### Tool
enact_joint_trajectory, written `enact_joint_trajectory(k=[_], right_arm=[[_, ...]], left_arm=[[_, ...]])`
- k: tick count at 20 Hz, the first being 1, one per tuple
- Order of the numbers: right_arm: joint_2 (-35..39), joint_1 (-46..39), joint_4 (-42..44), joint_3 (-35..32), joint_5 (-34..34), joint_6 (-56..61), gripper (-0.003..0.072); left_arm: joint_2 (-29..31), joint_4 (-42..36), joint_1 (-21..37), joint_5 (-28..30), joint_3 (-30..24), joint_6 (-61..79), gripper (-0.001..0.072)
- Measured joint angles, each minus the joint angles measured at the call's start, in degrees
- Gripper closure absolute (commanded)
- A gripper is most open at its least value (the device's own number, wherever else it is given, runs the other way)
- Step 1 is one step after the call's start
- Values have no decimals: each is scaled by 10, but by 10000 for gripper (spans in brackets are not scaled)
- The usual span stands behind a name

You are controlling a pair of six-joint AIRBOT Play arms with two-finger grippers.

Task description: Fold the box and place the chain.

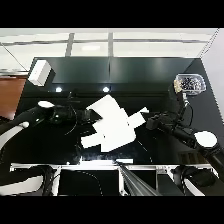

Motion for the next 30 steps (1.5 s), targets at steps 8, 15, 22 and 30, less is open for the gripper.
enact_joint_trajectory(k=[8, 15, 22, 30], right_arm=[[0, 0, 0, 0, 2, 2, 673], [0, 0, 0, 0, 1, 5, 672], [0, 0, 0, 0, 2, 6, 672], [1, -5, -12, 0, 11, 6, 127]], left_arm=[[-118, 50, -9, -177, 81, 121, 72], [-132, 99, -27, -189, 104, 176, 353], [-133, 84, -15, -193, 109, 192, 520], [-133, 57, -14, -214, 110, 228, 687]])
